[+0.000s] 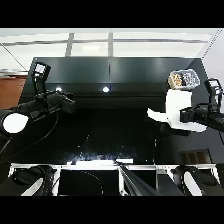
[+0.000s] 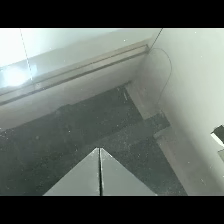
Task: Fold the box and place the chain.
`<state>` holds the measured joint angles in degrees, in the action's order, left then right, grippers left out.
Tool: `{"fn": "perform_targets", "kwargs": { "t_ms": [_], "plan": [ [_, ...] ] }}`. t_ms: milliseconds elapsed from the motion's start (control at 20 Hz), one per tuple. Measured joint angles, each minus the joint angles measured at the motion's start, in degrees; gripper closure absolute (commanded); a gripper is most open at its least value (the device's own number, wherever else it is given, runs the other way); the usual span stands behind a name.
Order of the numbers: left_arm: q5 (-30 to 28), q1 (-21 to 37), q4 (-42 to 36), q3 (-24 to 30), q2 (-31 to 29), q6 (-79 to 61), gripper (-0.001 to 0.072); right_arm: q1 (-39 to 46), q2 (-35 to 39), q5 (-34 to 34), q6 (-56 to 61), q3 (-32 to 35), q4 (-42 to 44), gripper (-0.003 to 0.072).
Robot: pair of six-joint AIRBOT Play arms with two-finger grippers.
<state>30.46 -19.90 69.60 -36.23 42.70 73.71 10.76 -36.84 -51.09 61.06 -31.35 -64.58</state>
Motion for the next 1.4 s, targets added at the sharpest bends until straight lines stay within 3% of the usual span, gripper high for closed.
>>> {"fn": "perform_targets", "kwargs": {
  "t_ms": [600,1100,1150,1200,1250,1300,1400],
  "plan": [
    [0.0,0.0,0.0,0.0,0.0,0.0,0.0675,0.0,0.0,0.1,0.0,0.0,-0.1,0.0646],
    [-2.4,0.0,0.0,0.0,0.0,0.0,0.0674,1.0,0.0,14.9,0.0,0.0,-0.9,0.0646],
    [-2.5,0.0,0.0,0.0,0.0,0.0,0.0667,1.0,0.0,15.4,0.0,0.0,-0.2,0.0645],
    [-2.8,0.0,0.0,0.0,0.2,0.0,0.0516,1.0,0.0,15.8,0.0,0.0,0.7,0.0633],
    [-2.9,0.0,0.0,0.0,0.4,0.0,0.0177,1.0,0.0,15.9,0.0,0.0,1.8,0.028],
    [-3.1,0.0,0.0,0.1,0.7,0.0,-0.0006,1.0,0.0,15.9,0.1,0.1,3.0,-0.0025],
    [-4.1,0.0,0.0,0.1,1.5,0.0,-0.0004,1.0,0.0,14.8,0.8,0.1,4.2,-0.003]
  ]
}}
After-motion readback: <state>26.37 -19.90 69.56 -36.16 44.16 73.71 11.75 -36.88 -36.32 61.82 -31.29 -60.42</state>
